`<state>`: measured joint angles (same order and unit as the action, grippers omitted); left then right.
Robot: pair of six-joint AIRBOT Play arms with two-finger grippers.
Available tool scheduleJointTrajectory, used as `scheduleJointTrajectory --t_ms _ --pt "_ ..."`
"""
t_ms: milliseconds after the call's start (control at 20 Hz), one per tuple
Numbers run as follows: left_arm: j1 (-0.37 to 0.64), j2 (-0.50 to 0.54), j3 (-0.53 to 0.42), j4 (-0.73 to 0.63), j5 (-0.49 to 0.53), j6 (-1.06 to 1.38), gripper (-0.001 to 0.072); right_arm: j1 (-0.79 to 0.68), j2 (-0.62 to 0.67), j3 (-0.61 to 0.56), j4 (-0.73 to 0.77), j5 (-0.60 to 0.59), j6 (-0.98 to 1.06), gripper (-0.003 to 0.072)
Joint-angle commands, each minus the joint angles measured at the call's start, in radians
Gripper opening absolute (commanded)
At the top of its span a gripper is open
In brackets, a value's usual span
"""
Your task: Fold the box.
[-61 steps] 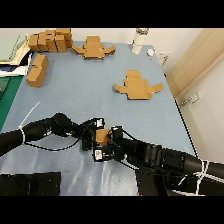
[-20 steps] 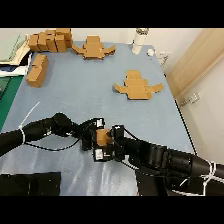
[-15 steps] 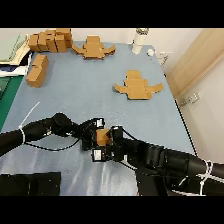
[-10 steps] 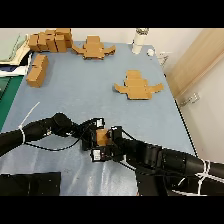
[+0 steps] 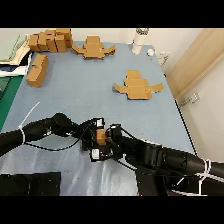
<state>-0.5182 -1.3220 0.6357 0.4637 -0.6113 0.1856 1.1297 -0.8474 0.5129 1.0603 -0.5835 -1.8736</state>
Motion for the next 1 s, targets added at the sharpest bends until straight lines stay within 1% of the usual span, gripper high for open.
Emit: scheduleJointTrajectory --t_ms 0,300,400,500,550,600,850,950 --pt "0.0 0.0 0.001 0.0 0.0 0.0 0.0372 0.001 0.003 0.016 -0.01 -0.01 0.0 0.036" --pt "0.0 0.0 0.001 0.0 0.0 0.0 0.0372 0.0 0.007 0.022 -0.005 -0.02 0.013 0.0358" --pt "0.0 0.0 0.001 0.0 0.0 0.0 0.0372 -0.002 0.005 0.022 -0.006 -0.029 0.014 0.0281" --pt "0.0 0.0 0.001 0.0 0.0 0.0 0.0372 -0.002 0.005 0.022 -0.006 -0.029 0.014 0.028" --pt "0.0 0.0 0.001 0.0 0.0 0.0 0.0372 -0.002 0.005 0.022 -0.006 -0.029 0.014 0.0244" --pt "0.0 0.0 0.001 0.0 0.0 0.0 0.0372 -0.002 0.005 0.022 -0.006 -0.03 0.015 0.0152" --pt "0.0 0.0 0.001 0.0 0.0 0.0 0.0372 -0.002 0.005 0.022 -0.004 -0.029 0.015 0.015" --pt "0.0 0.0 0.001 0.0 0.0 0.0 0.0372 -0.002 0.005 0.021 0.023 -0.029 0.014 0.015"
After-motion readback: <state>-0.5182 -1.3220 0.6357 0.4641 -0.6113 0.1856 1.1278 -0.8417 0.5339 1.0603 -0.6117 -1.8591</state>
